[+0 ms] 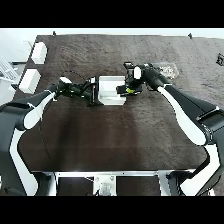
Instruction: Fold the box and place the chain.
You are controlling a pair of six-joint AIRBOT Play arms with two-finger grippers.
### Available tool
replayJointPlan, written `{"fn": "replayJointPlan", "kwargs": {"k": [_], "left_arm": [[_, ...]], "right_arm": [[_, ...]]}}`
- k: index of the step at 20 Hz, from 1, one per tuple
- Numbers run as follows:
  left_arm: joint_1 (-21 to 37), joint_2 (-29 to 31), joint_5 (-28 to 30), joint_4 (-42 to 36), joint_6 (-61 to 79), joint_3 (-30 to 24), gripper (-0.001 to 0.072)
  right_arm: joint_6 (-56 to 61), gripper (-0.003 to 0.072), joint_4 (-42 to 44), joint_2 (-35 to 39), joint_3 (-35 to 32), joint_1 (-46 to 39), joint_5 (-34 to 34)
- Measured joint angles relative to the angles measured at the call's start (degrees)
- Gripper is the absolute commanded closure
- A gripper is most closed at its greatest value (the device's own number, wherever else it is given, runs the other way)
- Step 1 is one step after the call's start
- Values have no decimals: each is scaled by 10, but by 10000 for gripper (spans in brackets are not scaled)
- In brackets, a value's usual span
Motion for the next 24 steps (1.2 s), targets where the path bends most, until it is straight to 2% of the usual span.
{"fn": "replayJointPlan", "kwargs": {"k": [6,14,17,24], "left_arm": [[0,0,1,0,0,0,252],[0,0,0,1,0,0,252],[0,0,0,1,0,0,252],[0,0,1,0,0,0,251]], "right_arm": [[32,274,-36,-6,23,16,16],[57,293,-42,-34,44,23,52],[65,355,-42,-40,45,23,56],[90,435,-42,-52,52,24,59]]}}
